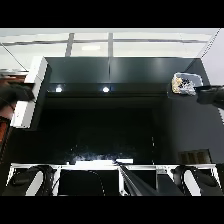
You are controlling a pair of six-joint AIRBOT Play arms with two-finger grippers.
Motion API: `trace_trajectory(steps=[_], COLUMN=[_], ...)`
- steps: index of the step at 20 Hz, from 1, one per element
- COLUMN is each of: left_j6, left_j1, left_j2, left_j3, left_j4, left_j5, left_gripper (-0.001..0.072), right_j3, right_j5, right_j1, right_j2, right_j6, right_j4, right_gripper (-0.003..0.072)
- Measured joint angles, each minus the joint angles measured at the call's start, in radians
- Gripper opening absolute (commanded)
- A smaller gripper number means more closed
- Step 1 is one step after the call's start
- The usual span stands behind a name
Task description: Fold the box and place the chain.
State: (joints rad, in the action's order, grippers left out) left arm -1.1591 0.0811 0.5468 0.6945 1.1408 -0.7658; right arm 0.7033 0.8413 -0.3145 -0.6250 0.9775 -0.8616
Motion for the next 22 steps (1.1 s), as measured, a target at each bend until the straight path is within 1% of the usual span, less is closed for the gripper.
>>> trace_trajectory(steps=[1,3,6,10,22], left_j6=[-0.011,-0.054,-0.111,-0.143,-0.157], left_j1=[-0.045,-0.099,-0.132,-0.147,-0.152], left_j2=[-0.024,-0.043,-0.048,-0.05,-0.05], left_j3=[-0.042,-0.094,-0.129,-0.145,-0.15], left_j4=[0.055,0.146,0.226,0.25,0.253], left_j5=[0.035,0.076,0.123,0.147,0.156], left_gripper=[0.0028,0.003,0.0033,0.0033,0.0033], right_j3=[-0.046,-0.101,-0.139,-0.156,-0.161], right_j5=[-0.063,-0.154,-0.22,-0.222,-0.215], right_j1=[0.013,0.033,0.05,0.056,0.058], right_j2=[0.002,-0.005,-0.027,-0.041,-0.046], right_j6=[-0.003,-0.034,-0.074,-0.089,-0.096], right_j4=[-0.002,-0.006,-0.032,-0.063,-0.078], right_gripper=[0.0022,0.0023,0.0024,0.0024,0.0024])
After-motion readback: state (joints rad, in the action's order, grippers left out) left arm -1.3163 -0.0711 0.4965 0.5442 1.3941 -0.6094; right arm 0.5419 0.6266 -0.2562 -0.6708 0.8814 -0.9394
